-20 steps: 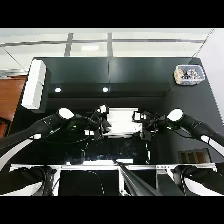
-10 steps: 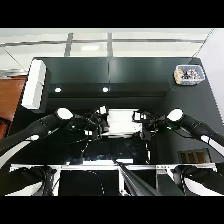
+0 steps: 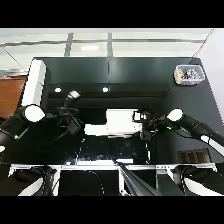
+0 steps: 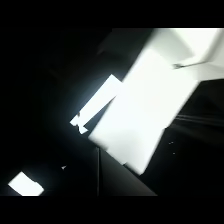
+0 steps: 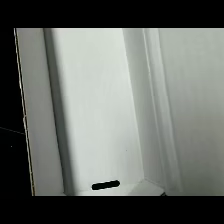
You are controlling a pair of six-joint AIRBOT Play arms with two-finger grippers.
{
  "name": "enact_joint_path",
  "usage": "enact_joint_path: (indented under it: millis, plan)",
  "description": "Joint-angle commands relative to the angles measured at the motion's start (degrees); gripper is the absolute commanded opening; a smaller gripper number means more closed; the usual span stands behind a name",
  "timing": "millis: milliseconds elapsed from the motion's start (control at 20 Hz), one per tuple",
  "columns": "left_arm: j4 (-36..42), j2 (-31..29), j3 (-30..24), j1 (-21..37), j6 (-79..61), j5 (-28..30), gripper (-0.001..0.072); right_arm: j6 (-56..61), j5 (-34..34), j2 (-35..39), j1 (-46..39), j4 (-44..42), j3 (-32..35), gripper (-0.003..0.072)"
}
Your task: Fold the box and place the chain.
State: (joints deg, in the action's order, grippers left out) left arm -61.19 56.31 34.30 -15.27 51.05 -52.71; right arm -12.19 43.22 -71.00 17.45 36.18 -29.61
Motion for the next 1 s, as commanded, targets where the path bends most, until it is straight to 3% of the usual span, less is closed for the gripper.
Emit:
enact_joint_path:
  millis: [0,100,200,400,650,850,950]
  plan:
    - [0.46,3.06,-0.63,10.75,22.60,-11.91,0.0030,0.00,0.02,0.00,0.04,0.00,0.02,0.0464]
    - [15.19,9.16,-1.62,16.61,18.99,-17.14,0.0029,-0.02,0.02,0.00,0.04,-0.02,0.02,0.0464]
    - [26.18,14.08,-2.08,19.32,15.26,-15.74,0.0027,-0.02,0.02,0.00,0.04,-0.02,0.02,0.0464]
    - [25.75,21.35,-2.01,15.96,15.15,-12.28,0.0026,-0.02,0.00,0.00,0.04,-0.11,0.02,0.0464]
    - [23.69,22.69,-2.01,10.93,14.64,-10.93,0.0027,-0.02,0.00,0.00,0.04,-0.15,0.02,0.0464]
    - [37.66,23.45,-1.97,10.47,0.04,-16.13,0.0028,-0.02,0.00,0.00,0.04,-0.15,0.02,0.0464]
    - [40.02,23.56,-1.90,9.77,-1.66,-16.52,0.0028,-0.02,0.00,0.00,0.04,-0.13,0.02,0.0464]
